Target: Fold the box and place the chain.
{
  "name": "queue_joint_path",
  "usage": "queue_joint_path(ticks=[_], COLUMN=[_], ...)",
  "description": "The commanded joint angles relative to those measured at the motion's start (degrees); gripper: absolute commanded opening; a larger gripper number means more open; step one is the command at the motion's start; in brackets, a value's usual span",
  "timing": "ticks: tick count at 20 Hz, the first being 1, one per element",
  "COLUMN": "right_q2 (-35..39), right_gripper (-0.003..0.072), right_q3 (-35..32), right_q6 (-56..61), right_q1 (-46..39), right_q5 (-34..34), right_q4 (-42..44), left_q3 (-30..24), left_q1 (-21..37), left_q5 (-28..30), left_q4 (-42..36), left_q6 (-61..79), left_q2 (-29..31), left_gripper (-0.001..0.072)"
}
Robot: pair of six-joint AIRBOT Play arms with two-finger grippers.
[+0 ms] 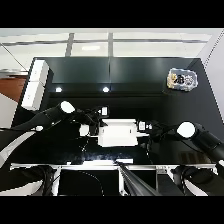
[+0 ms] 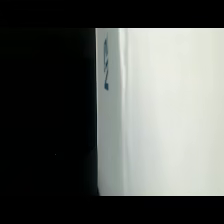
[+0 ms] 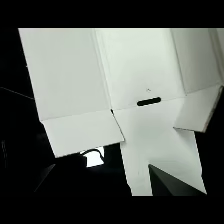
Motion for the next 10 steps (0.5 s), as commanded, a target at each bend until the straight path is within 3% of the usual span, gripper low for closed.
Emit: queue_joint_path(ticks=[1,6,10], right_q2=[-1.11,-4.61,-5.03], right_gripper=[0.0704,0.0704,0.0704], right_q3=[-0.31,-0.31,-0.15], right_q6=[-1.49,-1.4,-0.79], right_q1=[2.99,8.83,11.69], right_q5=[-1.46,-10.51,-15.28], right_q4=[0.48,0.76,6.05], left_q3=[0.04,0.04,0.04], left_q1=[-0.02,-0.02,-0.02], left_q5=[-0.07,-0.07,-0.07], left_q4=[0.0,0.0,0.0], left_q6=[-0.02,-0.02,0.0], left_q2=[-0.02,-0.02,-0.02], left_gripper=[0.003,0.003,0.003])
